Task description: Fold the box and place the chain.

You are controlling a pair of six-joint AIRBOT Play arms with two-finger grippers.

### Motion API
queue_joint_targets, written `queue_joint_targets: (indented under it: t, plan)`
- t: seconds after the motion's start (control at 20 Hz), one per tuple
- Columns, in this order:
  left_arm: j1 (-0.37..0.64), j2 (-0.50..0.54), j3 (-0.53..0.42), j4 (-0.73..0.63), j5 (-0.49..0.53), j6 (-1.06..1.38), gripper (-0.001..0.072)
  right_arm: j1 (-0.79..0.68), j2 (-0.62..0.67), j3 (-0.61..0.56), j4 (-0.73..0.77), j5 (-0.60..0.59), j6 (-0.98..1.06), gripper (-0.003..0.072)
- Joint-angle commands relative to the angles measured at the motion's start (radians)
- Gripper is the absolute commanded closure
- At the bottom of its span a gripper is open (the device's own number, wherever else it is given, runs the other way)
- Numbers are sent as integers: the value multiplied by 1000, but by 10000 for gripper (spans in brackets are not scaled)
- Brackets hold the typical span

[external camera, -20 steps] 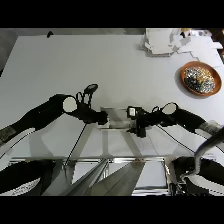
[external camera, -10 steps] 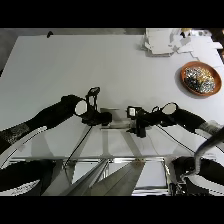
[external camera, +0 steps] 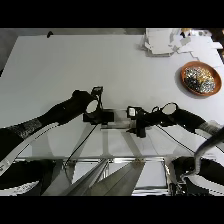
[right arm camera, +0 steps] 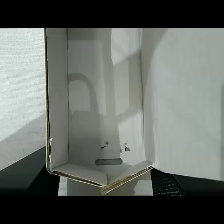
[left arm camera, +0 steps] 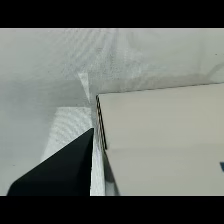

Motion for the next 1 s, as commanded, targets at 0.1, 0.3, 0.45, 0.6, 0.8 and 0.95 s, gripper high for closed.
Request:
queue_joint_targets:
  t: [0.1,0.3,0.45,0.6,0.8,0.95]
  plan:
    - [-32,-42,11,44,-12,-117,451,0,1,0,0,-1,0,285]
    - [-51,-67,11,51,-13,-118,534,0,1,0,0,0,0,284]
    - [-54,-67,12,60,-18,-118,644,0,1,0,-1,0,0,284]
    - [-63,-67,12,80,-22,-139,708,0,1,0,-1,0,0,284]
    - [-63,-63,12,93,-48,-144,671,0,1,0,-1,0,0,284]
    - [-60,-44,13,89,-47,-102,487,0,1,0,0,0,0,284]
